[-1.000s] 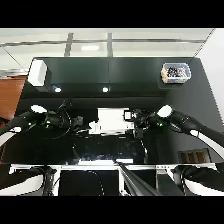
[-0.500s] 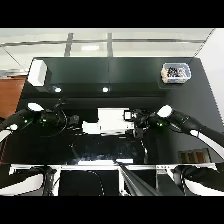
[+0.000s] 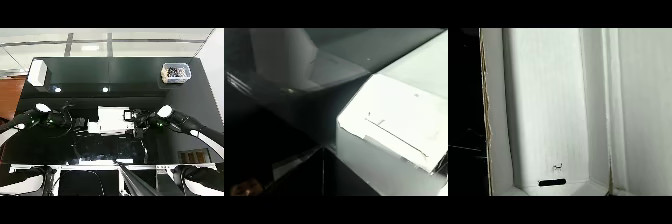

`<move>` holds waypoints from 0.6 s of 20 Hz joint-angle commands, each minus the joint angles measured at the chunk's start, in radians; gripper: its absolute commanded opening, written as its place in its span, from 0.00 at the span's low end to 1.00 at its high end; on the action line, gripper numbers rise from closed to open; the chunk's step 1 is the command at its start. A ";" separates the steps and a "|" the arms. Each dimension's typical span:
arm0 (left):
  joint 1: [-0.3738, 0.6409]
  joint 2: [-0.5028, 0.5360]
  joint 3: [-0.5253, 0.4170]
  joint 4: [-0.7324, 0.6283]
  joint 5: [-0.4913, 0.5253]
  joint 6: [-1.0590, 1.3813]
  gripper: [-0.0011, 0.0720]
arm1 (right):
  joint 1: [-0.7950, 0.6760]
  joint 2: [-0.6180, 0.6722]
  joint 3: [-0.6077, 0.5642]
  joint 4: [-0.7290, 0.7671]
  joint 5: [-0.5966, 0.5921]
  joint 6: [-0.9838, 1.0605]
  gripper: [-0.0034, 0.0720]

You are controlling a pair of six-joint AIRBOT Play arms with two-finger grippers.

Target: Fold the box and place the chain.

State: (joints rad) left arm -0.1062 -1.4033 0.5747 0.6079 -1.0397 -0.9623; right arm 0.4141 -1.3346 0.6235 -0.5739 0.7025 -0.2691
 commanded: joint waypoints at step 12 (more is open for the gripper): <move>-0.006 -0.005 0.098 -0.179 -0.166 0.053 0.81 | 0.000 0.000 0.000 0.000 0.000 0.000 0.34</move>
State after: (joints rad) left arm -0.0929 -1.4078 0.6437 0.4377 -1.1717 -0.8680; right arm 0.4141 -1.3346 0.6235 -0.5739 0.7025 -0.2695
